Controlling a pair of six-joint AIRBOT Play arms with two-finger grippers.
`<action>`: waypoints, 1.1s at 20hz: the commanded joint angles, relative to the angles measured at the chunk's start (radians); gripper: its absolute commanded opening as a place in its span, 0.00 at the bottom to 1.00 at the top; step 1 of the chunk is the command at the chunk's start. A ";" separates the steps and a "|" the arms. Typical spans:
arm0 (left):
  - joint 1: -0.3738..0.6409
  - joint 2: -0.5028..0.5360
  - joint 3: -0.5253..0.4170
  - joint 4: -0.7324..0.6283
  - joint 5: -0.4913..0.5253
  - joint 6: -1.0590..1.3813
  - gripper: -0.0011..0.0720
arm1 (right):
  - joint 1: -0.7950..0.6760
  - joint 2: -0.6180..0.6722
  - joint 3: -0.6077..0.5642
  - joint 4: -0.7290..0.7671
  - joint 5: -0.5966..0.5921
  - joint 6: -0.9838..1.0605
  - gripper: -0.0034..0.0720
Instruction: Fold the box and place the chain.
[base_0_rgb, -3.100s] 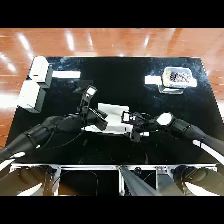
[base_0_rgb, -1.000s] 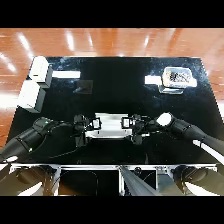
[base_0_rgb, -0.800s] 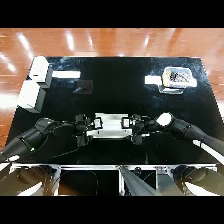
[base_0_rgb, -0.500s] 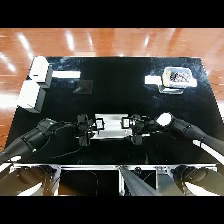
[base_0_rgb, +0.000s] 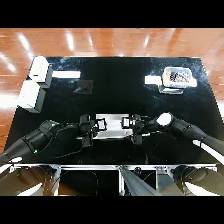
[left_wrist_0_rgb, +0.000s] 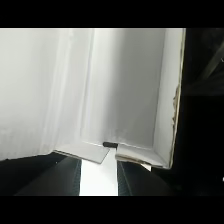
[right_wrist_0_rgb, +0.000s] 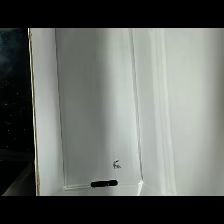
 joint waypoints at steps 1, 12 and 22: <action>-0.002 -0.006 0.000 -0.048 -0.026 0.001 0.46 | 0.000 -0.001 0.000 0.002 0.001 0.000 0.88; -0.002 -0.028 0.000 -0.124 -0.074 0.000 0.46 | 0.000 -0.010 0.000 0.006 0.001 0.000 0.88; -0.002 -0.047 0.000 -0.127 -0.071 0.000 0.47 | 0.000 -0.010 0.000 0.009 0.000 0.000 0.88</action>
